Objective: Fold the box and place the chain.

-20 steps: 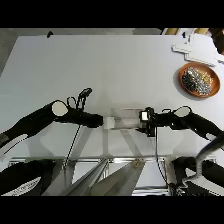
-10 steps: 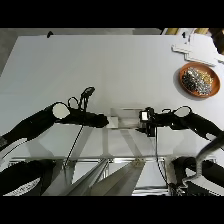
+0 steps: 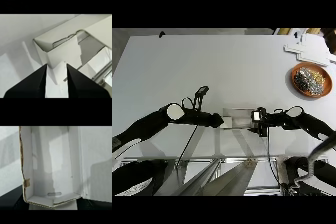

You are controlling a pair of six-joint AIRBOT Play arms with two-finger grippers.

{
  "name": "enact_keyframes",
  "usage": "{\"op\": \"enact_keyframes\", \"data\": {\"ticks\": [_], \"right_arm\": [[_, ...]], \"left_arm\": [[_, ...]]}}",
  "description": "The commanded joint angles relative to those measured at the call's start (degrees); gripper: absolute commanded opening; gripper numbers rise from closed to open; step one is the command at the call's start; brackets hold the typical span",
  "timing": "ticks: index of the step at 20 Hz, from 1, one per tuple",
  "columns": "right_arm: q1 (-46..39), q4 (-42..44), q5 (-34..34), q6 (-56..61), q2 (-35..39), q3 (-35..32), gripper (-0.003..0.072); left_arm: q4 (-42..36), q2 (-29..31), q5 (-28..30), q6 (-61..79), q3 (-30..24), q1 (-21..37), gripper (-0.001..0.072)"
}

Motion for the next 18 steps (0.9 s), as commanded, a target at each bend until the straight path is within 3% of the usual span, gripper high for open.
{"op": "enact_keyframes", "data": {"ticks": [1, 5, 10, 18], "right_arm": [[0.02, 0.02, 0.0, 0.02, 0.04, -0.02, 0.0322], [0.04, 0.0, 0.02, 0.02, 0.04, -0.02, 0.0322], [0.02, 0.02, 0.02, 0.02, 0.04, -0.02, 0.0322], [0.02, 0.0, 0.0, 0.0, 0.04, -0.02, 0.0322]], "left_arm": [[3.65, -2.67, -1.4, -2.6, 3.13, -1.79, 0.0283], [13.07, -4.79, -2.71, -12.35, 6.03, -3.48, 0.0295], [19.02, -6.19, -4.33, -20.13, 8.55, -5.33, 0.0295], [35.01, -14.6, -14.36, -42.07, 22.01, -11.23, 0.0285]]}}
